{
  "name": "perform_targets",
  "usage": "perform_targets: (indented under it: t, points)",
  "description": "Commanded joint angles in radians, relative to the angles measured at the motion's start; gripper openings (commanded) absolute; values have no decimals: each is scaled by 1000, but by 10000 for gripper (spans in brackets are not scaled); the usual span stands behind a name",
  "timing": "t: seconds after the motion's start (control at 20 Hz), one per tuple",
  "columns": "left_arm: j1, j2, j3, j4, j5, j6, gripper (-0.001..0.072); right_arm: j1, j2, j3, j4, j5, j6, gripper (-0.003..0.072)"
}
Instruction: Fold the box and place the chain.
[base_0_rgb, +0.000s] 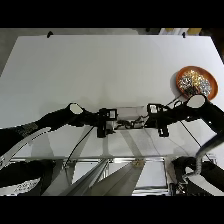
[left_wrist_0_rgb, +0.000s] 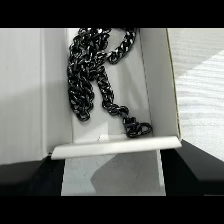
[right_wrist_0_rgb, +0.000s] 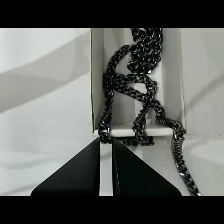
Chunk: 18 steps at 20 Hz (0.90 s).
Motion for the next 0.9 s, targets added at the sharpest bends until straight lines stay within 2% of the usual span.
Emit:
perform_targets:
  t: [0.0,0.2,0.35,0.45,0.6,0.85]
  points:
    - [0,1,1,0,0,0,210,0,0,-1,-64,0,19,17]
    - [0,1,1,0,0,0,210,0,48,9,-197,-41,167,16]
    - [0,1,1,0,0,0,210,0,124,48,-213,4,193,17]
    - [0,1,1,0,0,0,210,1,160,83,-163,51,196,16]
    - [0,1,1,0,0,0,210,1,204,127,-1,114,195,16]
    - [0,1,1,0,0,0,210,1,224,140,254,137,183,16]
